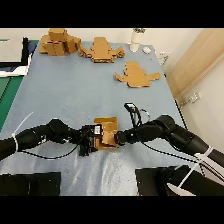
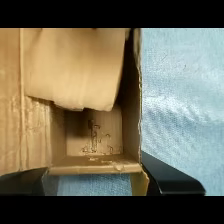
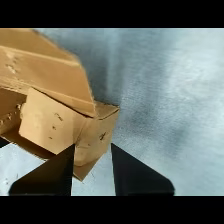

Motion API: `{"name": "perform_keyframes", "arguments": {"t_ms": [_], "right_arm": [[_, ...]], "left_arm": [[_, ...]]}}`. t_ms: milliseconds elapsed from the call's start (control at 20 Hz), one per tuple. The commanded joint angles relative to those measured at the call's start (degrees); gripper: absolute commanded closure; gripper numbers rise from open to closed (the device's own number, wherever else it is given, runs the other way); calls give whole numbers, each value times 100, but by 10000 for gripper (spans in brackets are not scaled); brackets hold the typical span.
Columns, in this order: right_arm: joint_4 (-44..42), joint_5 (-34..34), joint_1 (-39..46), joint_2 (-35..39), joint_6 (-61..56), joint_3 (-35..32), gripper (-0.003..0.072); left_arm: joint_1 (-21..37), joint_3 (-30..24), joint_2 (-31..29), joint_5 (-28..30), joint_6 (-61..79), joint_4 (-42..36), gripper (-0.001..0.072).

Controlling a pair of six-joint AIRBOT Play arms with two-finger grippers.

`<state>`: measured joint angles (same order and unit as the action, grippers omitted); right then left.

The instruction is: Fold the box.

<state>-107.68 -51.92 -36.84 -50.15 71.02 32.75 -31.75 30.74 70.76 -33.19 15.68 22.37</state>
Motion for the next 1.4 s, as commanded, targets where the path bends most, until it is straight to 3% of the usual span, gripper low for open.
{"name": "perform_keyframes", "arguments": {"t_ms": [0, 150, 850, 1000, 1350], "right_arm": [[927, -527, -251, -177, -1075, 282, 323], [1235, -962, -258, -20, -1311, 326, 324], [846, -831, -350, 116, -1314, 382, 323], [597, -595, -350, 13, -1309, 385, 279], [621, -763, -363, -590, -1399, 686, 279]], "left_arm": [[-7, -2, 2, 4, 11, -9, 200], [-7, -2, 2, 7, 11, -9, 200], [-7, -2, 2, 4, 11, -9, 200], [-7, -2, 2, 4, 11, -9, 200], [-7, -2, 2, 4, 11, -9, 200]]}}
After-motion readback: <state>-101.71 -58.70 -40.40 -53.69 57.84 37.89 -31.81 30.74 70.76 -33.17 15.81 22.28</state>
